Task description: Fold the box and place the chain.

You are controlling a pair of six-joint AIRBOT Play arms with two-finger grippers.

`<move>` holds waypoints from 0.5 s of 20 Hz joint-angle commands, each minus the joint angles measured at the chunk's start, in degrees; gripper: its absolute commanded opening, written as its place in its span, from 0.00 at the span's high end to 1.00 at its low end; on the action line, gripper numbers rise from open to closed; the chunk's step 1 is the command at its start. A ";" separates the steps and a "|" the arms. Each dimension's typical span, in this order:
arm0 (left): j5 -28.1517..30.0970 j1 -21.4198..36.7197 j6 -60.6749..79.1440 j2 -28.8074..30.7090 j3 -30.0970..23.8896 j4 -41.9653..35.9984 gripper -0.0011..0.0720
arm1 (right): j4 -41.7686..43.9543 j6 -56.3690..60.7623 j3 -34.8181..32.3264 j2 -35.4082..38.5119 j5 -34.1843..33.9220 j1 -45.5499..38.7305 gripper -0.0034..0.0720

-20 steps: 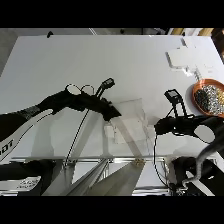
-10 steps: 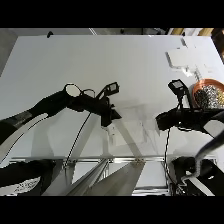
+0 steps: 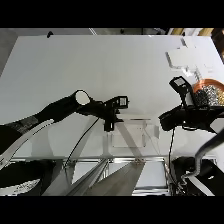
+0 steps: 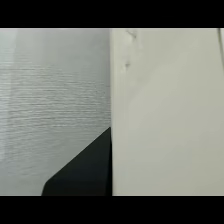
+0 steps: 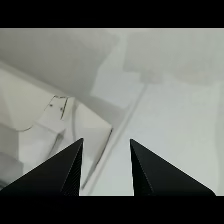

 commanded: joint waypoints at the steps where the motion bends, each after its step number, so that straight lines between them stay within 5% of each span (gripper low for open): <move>1: 4.13 -0.22 3.26 -2.91 0.00 -1.03 0.99 | -0.04 -0.72 0.13 0.02 0.52 0.07 0.56; 10: 4.96 -0.26 7.76 -3.67 0.00 -2.64 0.99 | -0.04 -0.72 0.13 0.02 0.55 0.07 0.56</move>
